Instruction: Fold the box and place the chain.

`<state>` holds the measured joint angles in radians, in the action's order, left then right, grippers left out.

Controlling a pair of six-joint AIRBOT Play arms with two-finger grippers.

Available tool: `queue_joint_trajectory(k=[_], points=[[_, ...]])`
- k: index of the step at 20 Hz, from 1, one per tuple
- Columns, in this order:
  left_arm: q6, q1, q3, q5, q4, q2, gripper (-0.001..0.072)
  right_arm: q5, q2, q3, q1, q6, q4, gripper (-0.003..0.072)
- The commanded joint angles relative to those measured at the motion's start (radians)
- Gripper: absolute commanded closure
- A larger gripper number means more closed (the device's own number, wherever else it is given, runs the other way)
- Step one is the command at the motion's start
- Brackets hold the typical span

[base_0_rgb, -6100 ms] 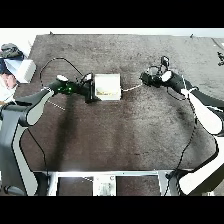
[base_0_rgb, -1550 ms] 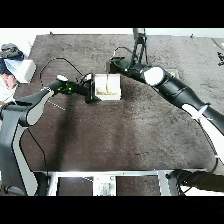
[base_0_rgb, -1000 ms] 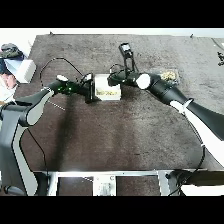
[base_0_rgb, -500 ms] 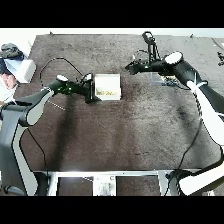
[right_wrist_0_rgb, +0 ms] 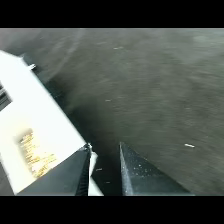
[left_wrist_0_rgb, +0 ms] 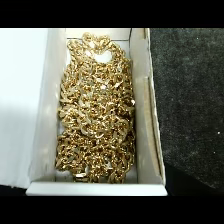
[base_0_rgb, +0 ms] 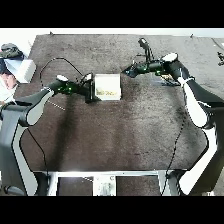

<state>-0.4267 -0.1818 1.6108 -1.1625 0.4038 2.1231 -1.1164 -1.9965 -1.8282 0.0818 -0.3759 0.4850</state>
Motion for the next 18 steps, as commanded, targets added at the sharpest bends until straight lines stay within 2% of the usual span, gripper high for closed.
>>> queue_joint_trajectory(k=[1,9,18], points=[[0.0,0.0,0.0,0.0,0.0,0.0,0.0357,-0.077,-0.016,-0.019,0.005,0.07,-0.012,0.0474],[0.0,0.0,0.0,0.0,0.0,0.0,0.0356,-0.206,0.009,-0.019,0.017,0.18,0.002,0.0473],[0.0,0.0,0.0,0.0,0.0,0.0,0.0357,-0.208,0.009,-0.019,0.1,0.232,0.121,0.0454]])
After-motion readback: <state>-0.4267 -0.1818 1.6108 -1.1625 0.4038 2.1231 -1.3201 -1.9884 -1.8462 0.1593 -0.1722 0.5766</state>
